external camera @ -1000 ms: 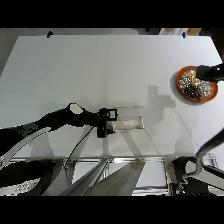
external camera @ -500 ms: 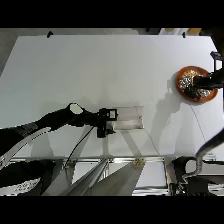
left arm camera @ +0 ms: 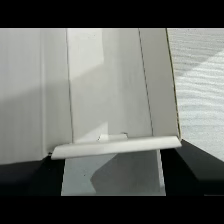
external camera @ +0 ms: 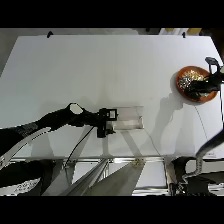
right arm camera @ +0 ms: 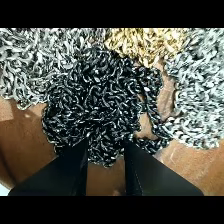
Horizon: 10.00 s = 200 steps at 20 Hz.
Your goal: Fold the box and place the chain.
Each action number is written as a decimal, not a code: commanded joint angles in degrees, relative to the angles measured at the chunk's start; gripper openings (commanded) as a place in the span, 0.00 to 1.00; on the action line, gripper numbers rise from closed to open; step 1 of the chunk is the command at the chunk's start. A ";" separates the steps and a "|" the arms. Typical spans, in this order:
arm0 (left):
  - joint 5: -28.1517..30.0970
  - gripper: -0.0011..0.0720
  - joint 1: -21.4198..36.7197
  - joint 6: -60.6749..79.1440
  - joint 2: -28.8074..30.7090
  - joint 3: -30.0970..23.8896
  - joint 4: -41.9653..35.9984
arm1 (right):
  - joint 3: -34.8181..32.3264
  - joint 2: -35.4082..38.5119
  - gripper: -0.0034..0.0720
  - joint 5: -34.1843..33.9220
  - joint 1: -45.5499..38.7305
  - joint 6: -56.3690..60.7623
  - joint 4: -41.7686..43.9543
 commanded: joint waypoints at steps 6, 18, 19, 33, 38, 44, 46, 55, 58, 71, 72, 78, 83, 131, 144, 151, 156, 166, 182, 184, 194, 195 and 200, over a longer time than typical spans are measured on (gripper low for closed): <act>0.02 0.30 0.00 0.00 0.04 0.04 0.00 | 0.02 -1.05 0.26 1.44 -0.04 -0.02 1.73; 0.02 0.30 0.00 0.00 0.07 0.04 0.00 | 0.02 7.28 0.07 4.48 -0.04 -0.50 2.05; 0.02 0.30 0.00 0.00 0.04 0.04 0.00 | 0.02 8.98 0.07 4.57 -0.04 -0.50 2.08; 0.00 0.30 0.00 0.00 0.04 0.04 0.00 | 0.00 25.42 0.07 21.62 1.46 -1.73 22.88; 0.02 0.30 0.00 0.00 0.04 0.04 0.00 | -0.07 29.16 0.07 30.64 12.98 -2.38 24.39; 0.00 0.30 0.00 0.00 0.04 0.04 0.00 | -3.30 36.44 0.07 33.38 26.58 -1.09 22.77; 0.00 0.30 0.00 0.00 0.04 0.04 0.00 | -4.28 38.56 0.07 33.24 29.83 -1.03 22.88; 0.02 0.30 0.00 0.00 0.04 0.04 0.00 | -9.44 41.62 0.07 29.75 37.57 -0.87 28.74; 0.02 0.30 0.00 0.00 0.04 0.04 0.00 | -11.39 41.64 0.07 25.55 37.57 -0.90 31.61; 0.02 0.30 0.00 0.00 0.04 0.04 0.00 | -21.35 41.62 0.07 9.38 43.32 -3.52 34.01; 0.00 0.30 0.00 0.00 0.04 0.04 0.00 | -23.08 41.62 0.07 8.09 44.00 -3.52 33.18; 0.02 0.30 0.00 0.00 0.04 0.04 0.00 | -30.47 41.55 0.07 1.09 45.00 -4.57 34.47; 0.00 0.30 0.00 0.00 0.04 0.04 0.00 | -33.09 41.55 0.18 -3.28 51.43 -7.19 31.26; 0.00 0.30 0.00 0.00 0.04 0.04 0.00 | -44.46 29.07 0.20 -1.62 31.50 -85.72 41.11; 0.02 0.30 0.00 0.00 0.04 0.04 0.00 | -44.63 33.27 0.07 -1.64 31.34 -78.27 31.69; 0.02 0.30 0.00 0.00 0.07 0.04 0.00 | -44.63 37.99 0.38 -2.56 30.16 -80.67 39.19; 0.02 0.30 0.00 0.00 0.04 0.04 0.00 | -44.63 33.77 0.40 -3.30 31.12 -87.06 38.93; 0.00 0.30 0.00 0.00 0.04 0.04 0.00 | -44.63 31.50 0.33 -4.31 31.12 -89.81 42.42; 0.00 0.30 0.00 0.00 0.04 0.04 0.00 | -40.39 40.54 0.07 1.88 31.08 -71.25 28.22; 0.00 0.30 0.00 0.00 0.04 0.04 0.00 | -34.64 42.12 0.07 9.07 31.08 -68.02 29.64; 0.00 0.30 0.00 0.00 0.04 0.04 0.00 | -24.44 42.47 0.07 17.44 36.98 -64.00 51.93; 0.02 0.30 0.00 0.00 0.04 0.04 0.00 | -24.44 42.45 0.07 15.56 38.01 -64.00 52.65; 0.02 0.30 0.00 0.00 0.04 0.04 0.00 | -24.46 40.87 0.07 8.07 42.80 -64.00 55.28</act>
